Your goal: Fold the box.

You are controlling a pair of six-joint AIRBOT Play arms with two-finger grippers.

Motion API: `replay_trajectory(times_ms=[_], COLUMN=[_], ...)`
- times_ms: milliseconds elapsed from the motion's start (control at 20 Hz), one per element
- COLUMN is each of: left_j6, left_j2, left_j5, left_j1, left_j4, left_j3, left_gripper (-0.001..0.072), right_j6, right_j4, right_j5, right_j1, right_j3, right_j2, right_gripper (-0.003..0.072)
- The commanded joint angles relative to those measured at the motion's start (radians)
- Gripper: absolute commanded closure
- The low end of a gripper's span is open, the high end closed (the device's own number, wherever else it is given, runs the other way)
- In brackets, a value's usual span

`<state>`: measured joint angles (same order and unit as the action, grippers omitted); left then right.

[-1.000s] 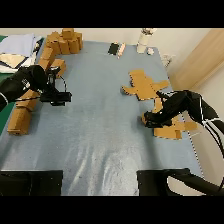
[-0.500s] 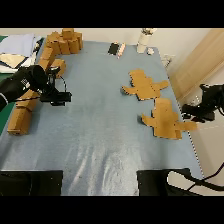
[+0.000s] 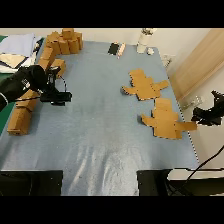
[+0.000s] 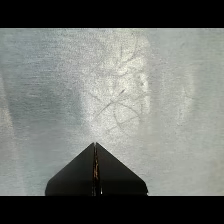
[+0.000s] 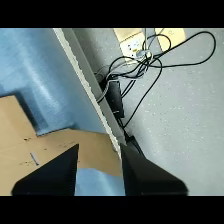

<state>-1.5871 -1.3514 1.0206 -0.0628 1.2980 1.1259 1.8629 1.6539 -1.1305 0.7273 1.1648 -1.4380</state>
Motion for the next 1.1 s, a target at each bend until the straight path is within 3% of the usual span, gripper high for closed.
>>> replay_trajectory(times_ms=[0,150,200,300,350,700,1050], left_j6=[0.000,0.000,0.000,0.000,0.000,0.031,0.114], left_j2=[0.000,0.000,0.000,0.000,0.000,0.000,0.000], left_j5=[-0.001,0.000,0.001,0.004,0.004,0.025,0.099], left_j1=[0.000,0.000,0.000,0.000,0.000,0.000,0.000], left_j4=[0.000,0.000,-0.004,-0.029,-0.047,-0.092,-0.211], left_j3=[0.001,0.001,0.001,0.001,0.001,0.001,0.001], left_gripper=[0.0698,0.0698,0.0698,0.0698,0.0698,0.0697,0.0697], right_j6=[0.047,0.106,0.172,0.298,0.324,0.254,0.177], right_j4=[-0.033,0.010,0.079,0.230,0.273,0.368,0.393], right_j5=[-0.006,-0.079,-0.136,-0.241,-0.273,-0.437,-0.289], right_j1=[0.013,0.015,0.014,0.010,0.005,-0.054,-0.277], right_j3=[0.023,0.023,0.023,0.021,0.021,-0.002,-0.296], right_j2=[-0.039,-0.085,-0.106,-0.125,-0.124,-0.034,0.129], right_gripper=[0.0275,0.0276,0.0320,0.0648,0.0683,0.0685,0.0685])
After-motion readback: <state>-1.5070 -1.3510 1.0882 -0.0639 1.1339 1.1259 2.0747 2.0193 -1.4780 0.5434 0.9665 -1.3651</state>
